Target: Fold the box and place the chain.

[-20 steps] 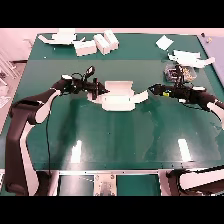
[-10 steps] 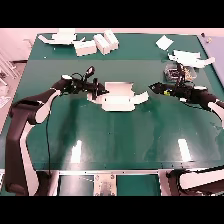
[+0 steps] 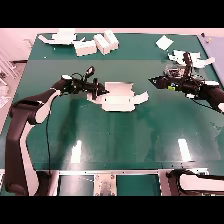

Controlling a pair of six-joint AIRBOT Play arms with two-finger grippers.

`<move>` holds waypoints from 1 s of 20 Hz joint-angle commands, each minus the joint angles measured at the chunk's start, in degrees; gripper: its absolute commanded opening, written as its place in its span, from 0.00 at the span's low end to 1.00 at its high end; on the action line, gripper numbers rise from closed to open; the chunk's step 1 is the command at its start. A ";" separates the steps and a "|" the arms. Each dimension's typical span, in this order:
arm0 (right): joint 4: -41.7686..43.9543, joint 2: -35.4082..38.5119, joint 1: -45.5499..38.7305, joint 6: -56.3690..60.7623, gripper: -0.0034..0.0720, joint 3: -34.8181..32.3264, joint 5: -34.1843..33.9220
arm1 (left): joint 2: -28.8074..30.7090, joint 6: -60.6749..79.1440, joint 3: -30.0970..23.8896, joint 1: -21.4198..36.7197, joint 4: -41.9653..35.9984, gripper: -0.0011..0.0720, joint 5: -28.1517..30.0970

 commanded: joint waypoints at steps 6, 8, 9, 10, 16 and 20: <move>-0.13 13.27 6.49 -15.52 0.51 -15.98 -2.14 | -0.02 0.00 -0.02 0.02 0.02 0.04 0.02; -0.07 13.07 8.81 -22.01 0.51 -16.96 -2.21 | 0.00 0.00 -0.02 0.02 0.02 0.04 0.00; 0.20 12.57 9.88 -25.09 0.51 -17.03 -2.51 | -0.02 0.00 -0.02 0.02 0.02 0.04 0.02; 0.00 12.11 10.82 -26.99 0.51 -17.03 -2.73 | 0.00 0.00 -0.02 0.02 0.02 0.04 0.02; -14.14 10.95 20.76 -31.54 0.52 -17.33 -18.36 | 0.00 0.00 -0.02 0.00 0.02 0.04 0.02; -13.40 6.14 23.80 -33.09 0.60 -17.31 -22.51 | 0.00 0.00 -0.02 0.00 0.02 0.04 -0.07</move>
